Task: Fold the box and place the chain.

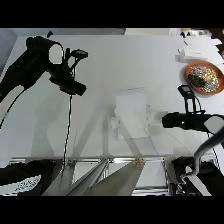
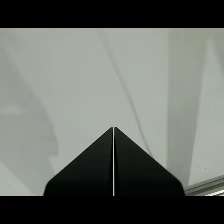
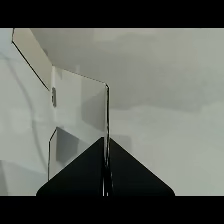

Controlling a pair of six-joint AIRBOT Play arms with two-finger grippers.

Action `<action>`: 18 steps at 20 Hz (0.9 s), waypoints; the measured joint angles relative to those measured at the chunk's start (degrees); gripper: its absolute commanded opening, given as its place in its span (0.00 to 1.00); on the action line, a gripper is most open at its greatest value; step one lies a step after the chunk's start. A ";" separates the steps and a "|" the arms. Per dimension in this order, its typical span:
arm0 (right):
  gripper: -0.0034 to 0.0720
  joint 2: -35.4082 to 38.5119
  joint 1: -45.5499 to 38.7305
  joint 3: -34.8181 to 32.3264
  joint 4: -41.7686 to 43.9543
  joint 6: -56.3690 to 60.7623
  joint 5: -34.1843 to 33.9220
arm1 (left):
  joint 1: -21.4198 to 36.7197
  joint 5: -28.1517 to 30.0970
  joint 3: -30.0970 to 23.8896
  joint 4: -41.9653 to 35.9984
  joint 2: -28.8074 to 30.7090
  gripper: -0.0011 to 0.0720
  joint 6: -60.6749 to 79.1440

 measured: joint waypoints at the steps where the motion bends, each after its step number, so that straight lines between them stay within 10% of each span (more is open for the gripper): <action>1: 0.07 0.22 1.09 -0.46 0.42 0.26 -0.28 | 0.00 1.07 0.00 -0.66 0.00 0.03 1.77; 7: 0.07 0.72 5.38 -1.53 2.64 1.11 -1.99 | 0.00 4.09 0.00 -11.37 -0.72 0.06 15.50; 10: 0.07 0.79 5.92 -1.66 3.06 1.18 -2.25 | 0.00 4.94 -0.02 -16.85 -2.69 0.41 21.33; 18: 0.07 0.79 6.23 -1.68 3.32 1.25 -2.14 | 4.85 6.91 -0.04 -38.64 -8.17 0.54 37.05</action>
